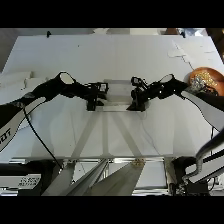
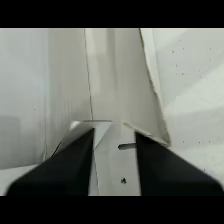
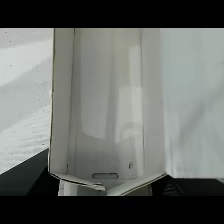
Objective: Fold the box and place the chain.
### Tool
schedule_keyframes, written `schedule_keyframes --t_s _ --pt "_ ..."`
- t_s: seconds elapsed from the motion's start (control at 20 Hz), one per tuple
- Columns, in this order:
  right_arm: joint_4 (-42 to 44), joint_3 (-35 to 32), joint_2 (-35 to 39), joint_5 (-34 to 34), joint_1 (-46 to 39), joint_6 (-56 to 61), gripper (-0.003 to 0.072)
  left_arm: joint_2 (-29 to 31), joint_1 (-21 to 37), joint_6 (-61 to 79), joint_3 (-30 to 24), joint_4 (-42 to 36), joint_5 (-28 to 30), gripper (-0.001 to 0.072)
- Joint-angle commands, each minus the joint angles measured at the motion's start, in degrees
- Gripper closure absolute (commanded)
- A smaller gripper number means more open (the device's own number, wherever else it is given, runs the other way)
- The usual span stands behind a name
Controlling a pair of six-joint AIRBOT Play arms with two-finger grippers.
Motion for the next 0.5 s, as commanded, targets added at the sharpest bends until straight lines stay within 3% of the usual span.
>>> schedule_keyframes --t_s 0.0,0.15,0.3,0.35,0.45 --pt "0.11 0.04 0.0 -0.07 0.04 0.22 0.0273 -0.74 -0.04 -0.28 -0.04 -1.27 -0.87 0.0261" --pt "0.11 0.04 0.0 -0.07 0.04 0.22 0.0273 -1.92 -0.04 -0.31 -0.04 -1.27 -0.98 0.006" --pt "0.11 0.04 0.0 -0.07 0.04 0.22 0.0273 -2.16 -0.04 -0.37 -0.04 -1.27 -0.94 0.0067" --pt "0.11 0.04 0.0 -0.07 0.04 0.22 0.0273 -2.16 -0.02 -0.42 -0.04 -1.25 -0.92 0.01" --pt "0.11 0.04 0.0 -0.07 0.04 0.22 0.0273 -2.12 0.2 -0.46 -0.04 -1.25 -1.01 0.042"
